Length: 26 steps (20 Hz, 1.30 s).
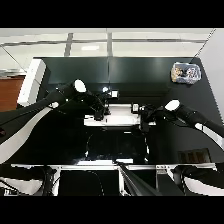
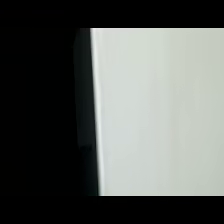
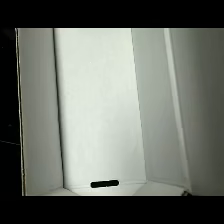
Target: Fold the box and place the chain.
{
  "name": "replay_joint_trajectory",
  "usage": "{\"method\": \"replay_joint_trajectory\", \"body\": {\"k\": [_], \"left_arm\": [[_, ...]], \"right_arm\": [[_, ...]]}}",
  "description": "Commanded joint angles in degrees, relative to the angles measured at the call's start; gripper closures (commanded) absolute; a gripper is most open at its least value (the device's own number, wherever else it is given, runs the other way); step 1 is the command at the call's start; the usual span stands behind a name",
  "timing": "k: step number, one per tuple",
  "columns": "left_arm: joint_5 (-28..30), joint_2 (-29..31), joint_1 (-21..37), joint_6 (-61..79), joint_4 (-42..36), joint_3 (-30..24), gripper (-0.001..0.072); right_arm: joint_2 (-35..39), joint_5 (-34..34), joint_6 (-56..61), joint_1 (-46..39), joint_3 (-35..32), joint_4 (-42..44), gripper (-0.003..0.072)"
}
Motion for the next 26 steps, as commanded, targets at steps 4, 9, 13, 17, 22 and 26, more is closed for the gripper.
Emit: {"method": "replay_joint_trajectory", "body": {"k": [4, 9, 13, 17, 22, 26], "left_arm": [[-0.1, 0.0, 0.0, 0.0, 0.0, 0.0, 0.0682], [-4.7, 0.0, 0.6, -5.2, 1.7, 2.3, 0.0088], [-6.5, 3.2, 2.5, -20.4, 12.8, 6.3, -0.0009], [-11.1, 9.4, 7.6, -33.8, 14.7, 7.2, 0.0017], [-23.3, 10.6, 13.1, -41.9, -2.8, 3.5, 0.0685], [-10.7, 10.3, 10.2, -34.6, -31.9, -10.3, 0.0684]], "right_arm": [[0.0, 0.1, 0.1, 0.0, 0.1, 0.3, 0.0228], [0.0, 0.3, 0.0, 0.0, 0.1, 0.2, 0.0228], [0.0, 0.5, -0.1, 0.0, 0.1, 0.0, 0.0228], [0.0, 0.5, -0.1, 0.0, 0.1, 0.1, 0.0228], [0.0, 0.5, -0.1, 0.0, 0.1, 0.1, 0.0228], [0.0, 0.5, -0.1, 0.0, 0.1, 0.1, 0.0228]]}}
